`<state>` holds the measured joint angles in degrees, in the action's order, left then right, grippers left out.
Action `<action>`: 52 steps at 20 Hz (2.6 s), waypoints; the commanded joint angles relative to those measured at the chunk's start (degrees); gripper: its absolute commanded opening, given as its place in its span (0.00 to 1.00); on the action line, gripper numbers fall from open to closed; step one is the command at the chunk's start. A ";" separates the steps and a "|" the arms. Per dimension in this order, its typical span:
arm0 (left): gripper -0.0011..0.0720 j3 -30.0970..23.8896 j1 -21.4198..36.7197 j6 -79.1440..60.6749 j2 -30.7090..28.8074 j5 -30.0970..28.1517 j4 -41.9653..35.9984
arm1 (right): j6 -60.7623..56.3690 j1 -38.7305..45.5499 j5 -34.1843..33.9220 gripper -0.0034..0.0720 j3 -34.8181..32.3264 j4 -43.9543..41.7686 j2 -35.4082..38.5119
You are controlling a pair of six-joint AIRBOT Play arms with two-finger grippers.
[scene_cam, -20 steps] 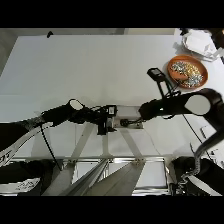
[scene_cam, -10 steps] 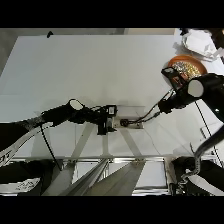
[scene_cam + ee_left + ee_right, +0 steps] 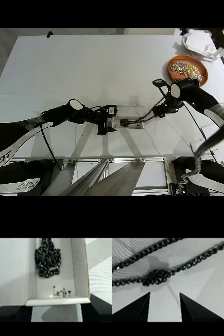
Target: Fold the box and place the chain.
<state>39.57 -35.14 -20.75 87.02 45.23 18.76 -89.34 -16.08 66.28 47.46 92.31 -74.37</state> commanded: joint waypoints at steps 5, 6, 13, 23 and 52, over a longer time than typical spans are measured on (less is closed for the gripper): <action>0.52 -0.02 0.02 -0.02 -0.04 0.00 0.00 | -1.36 -0.04 -6.99 0.48 -1.29 -4.22 -0.66; 0.52 -0.02 0.04 0.00 -0.04 0.00 0.02 | -1.55 -0.04 -7.28 0.48 -1.66 -4.24 -0.70; 0.52 -0.02 0.02 0.00 -0.04 0.00 0.00 | -1.73 -0.04 -6.75 0.16 -3.26 -4.24 -0.70; 0.52 -0.02 0.02 0.00 -0.04 0.00 0.00 | 1.31 -2.84 0.81 0.07 -3.26 -4.04 8.02; 0.52 -0.02 0.02 0.00 -0.04 0.00 0.02 | 1.31 -27.63 -23.82 0.07 -3.26 -23.78 25.14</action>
<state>39.57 -35.14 -20.75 87.02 45.23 18.74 -88.03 -42.09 43.97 44.14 69.78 -46.35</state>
